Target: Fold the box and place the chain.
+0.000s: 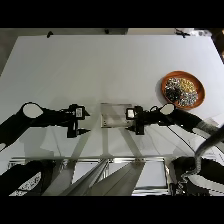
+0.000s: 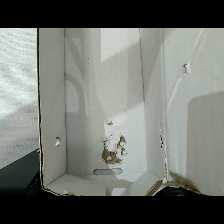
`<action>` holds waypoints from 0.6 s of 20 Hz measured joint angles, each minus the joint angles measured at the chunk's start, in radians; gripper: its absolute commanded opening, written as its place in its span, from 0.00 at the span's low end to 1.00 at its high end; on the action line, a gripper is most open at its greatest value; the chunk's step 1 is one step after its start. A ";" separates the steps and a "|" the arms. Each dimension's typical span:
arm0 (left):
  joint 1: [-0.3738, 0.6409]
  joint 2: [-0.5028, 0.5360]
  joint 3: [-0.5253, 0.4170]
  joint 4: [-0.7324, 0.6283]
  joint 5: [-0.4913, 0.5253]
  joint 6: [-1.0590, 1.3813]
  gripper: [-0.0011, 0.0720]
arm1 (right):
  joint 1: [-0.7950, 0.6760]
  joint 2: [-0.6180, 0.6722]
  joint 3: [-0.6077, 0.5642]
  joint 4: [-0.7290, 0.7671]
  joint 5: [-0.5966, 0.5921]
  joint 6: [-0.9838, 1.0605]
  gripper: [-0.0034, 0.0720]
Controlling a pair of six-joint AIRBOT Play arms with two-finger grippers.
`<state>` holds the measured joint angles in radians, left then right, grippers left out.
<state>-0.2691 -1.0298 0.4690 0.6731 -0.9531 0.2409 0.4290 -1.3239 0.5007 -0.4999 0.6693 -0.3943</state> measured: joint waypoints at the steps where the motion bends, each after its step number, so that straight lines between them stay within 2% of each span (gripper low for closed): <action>1: 0.003 -0.041 -0.004 -0.053 0.008 0.069 0.98 | 0.000 0.000 0.000 0.000 0.000 0.000 0.57; 6: -0.013 -0.195 -0.011 -0.219 0.047 0.240 0.98 | 0.000 0.000 0.000 0.000 0.000 0.000 0.57; 12: -0.048 -0.282 0.002 -0.316 0.089 0.288 0.98 | 0.000 0.000 0.000 0.000 0.000 0.000 0.57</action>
<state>-0.3176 -1.3117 0.4706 0.3573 -0.8642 0.5293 0.4290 -1.3239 0.5007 -0.4995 0.6693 -0.3943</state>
